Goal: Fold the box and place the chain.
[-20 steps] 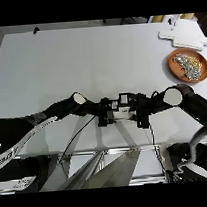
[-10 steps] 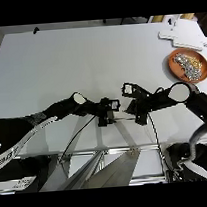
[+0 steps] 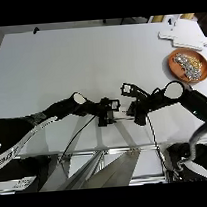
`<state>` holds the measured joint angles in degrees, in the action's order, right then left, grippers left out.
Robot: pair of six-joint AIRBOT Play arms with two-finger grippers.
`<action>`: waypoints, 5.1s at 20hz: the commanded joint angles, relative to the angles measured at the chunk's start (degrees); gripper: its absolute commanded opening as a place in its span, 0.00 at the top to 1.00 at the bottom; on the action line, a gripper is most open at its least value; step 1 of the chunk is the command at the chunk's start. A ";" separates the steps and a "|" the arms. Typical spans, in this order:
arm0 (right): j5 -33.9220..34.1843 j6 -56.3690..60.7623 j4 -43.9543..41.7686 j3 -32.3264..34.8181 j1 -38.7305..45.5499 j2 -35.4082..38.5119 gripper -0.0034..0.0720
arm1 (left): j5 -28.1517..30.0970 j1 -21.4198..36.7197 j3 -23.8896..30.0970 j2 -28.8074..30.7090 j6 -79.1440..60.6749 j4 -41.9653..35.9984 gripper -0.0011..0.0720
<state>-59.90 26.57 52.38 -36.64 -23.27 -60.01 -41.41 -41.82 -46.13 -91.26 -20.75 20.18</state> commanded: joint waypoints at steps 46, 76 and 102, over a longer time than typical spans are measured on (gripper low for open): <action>-12.94 51.43 40.61 3.80 39.82 14.75 0.93 | 0.02 0.00 0.02 0.04 0.00 0.00 0.80; -12.96 51.43 40.61 3.80 39.82 14.75 0.93 | -17.27 74.07 2.01 34.07 106.57 67.87 0.78; -12.96 51.43 40.61 3.80 39.82 14.78 0.93 | -28.15 69.07 2.12 51.47 106.49 65.79 0.04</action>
<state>-72.84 78.00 93.01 -32.80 16.53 -45.30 -68.51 29.85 -44.03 -46.65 85.76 86.80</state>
